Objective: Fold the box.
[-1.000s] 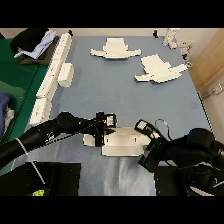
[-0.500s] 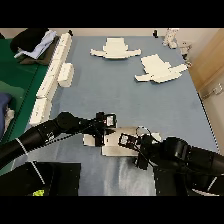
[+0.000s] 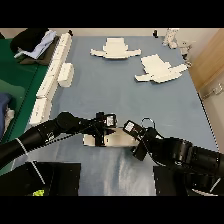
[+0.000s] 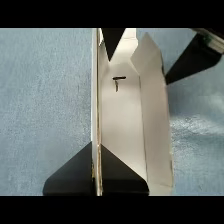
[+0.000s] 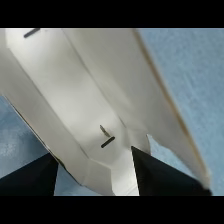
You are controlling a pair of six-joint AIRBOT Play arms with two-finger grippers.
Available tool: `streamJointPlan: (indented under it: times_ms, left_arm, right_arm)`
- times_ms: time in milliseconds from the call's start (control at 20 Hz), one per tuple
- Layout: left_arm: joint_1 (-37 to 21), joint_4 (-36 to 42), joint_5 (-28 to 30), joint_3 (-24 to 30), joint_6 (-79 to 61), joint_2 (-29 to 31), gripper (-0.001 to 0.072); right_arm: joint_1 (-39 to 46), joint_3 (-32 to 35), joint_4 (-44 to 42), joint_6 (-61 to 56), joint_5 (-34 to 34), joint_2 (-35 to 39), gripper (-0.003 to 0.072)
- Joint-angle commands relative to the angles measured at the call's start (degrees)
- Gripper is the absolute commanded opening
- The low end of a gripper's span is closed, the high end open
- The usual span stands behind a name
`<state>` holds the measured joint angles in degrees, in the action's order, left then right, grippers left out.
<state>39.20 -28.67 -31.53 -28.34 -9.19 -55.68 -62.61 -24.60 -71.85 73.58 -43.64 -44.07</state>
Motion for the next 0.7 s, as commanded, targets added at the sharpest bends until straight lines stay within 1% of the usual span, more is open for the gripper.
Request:
streamJointPlan:
  times_ms: [0, 350, 550, 650]
  left_arm:
    - [0.0, 0.0, 0.0, 0.0, 0.0, 0.0, 0.0014]
    - [0.0, 0.0, 0.0, 0.0, 0.0, 0.0, 0.0014]
    - [0.0, 0.0, 0.0, 0.0, 0.0, 0.0, 0.0014]
    - [0.0, 0.0, 0.0, 0.0, 0.0, 0.0, 0.0014]
  right_arm:
    - [-0.1, -0.6, 4.0, -7.8, -1.0, 1.6, 0.0677]
    - [-0.1, -0.8, 2.8, -7.8, -3.6, 1.7, 0.0687]
    - [-0.1, -3.7, 2.9, -7.5, -7.1, 1.7, 0.0687]
    - [-0.1, -4.0, 2.9, -6.3, -7.4, 1.6, 0.0687]
